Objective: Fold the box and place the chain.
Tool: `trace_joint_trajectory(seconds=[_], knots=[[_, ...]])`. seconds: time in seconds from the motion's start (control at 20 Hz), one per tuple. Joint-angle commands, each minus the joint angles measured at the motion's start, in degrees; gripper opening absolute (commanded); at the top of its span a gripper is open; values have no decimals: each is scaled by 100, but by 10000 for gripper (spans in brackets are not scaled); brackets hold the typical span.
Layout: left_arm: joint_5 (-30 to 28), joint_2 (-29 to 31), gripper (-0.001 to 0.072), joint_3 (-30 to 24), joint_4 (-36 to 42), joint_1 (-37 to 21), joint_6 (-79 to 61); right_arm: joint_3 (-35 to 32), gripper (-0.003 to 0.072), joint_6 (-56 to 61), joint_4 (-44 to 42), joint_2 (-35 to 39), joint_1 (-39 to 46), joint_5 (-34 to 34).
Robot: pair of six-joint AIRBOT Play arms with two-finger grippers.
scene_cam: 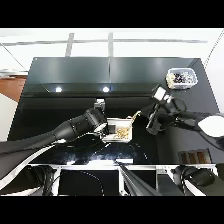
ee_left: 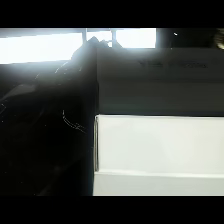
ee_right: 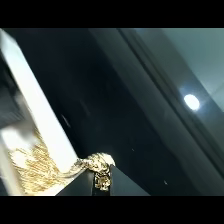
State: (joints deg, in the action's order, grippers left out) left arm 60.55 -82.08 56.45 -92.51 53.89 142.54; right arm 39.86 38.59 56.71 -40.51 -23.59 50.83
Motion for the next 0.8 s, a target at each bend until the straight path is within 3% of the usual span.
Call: trace_joint_trajectory(seconds=[0.0,0.2,0.45,0.6,0.75], knots=[[-2,4,34,0,-2,0,-2,973,23,756,42,138,2,1228],[-4,4,34,0,-2,0,-2,1930,23,896,33,138,2,1521],[0,4,34,0,-2,0,-2,2564,22,1145,229,136,72,1519],[-2,4,34,0,-2,0,-2,2881,22,1351,326,138,660,1768],[-2,4,34,0,-2,0,-2,2999,22,1346,-271,138,1169,2203]])
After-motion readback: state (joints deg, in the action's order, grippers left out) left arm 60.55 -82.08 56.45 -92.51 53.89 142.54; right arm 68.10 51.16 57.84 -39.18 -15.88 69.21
